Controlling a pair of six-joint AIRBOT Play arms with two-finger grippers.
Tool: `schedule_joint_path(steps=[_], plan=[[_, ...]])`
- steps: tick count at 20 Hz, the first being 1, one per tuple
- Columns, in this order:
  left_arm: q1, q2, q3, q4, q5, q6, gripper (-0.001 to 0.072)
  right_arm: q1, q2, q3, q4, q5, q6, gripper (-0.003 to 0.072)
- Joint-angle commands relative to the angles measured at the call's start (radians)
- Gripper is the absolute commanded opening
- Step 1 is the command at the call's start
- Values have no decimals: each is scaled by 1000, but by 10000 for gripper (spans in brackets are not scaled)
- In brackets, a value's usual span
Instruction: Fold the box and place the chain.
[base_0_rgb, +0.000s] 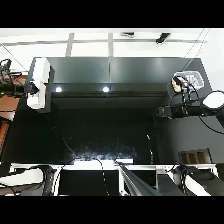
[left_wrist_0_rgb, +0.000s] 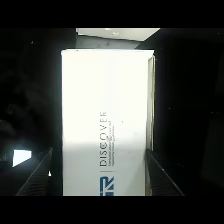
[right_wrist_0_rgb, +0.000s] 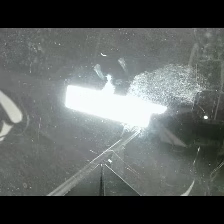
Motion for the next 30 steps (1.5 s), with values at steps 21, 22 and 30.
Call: schedule_joint_path(steps=[21, 22, 30], plan=[[-401, 805, -302, 60, -220, -330, 27, -134, 365, -47, -302, -215, 245, 21], [-430, 867, -401, 60, -186, -332, 28, -134, 374, -101, -298, -233, 245, 22], [-439, 1068, -564, 62, -195, -340, 29, -134, 374, -150, -299, -224, 245, 21]])
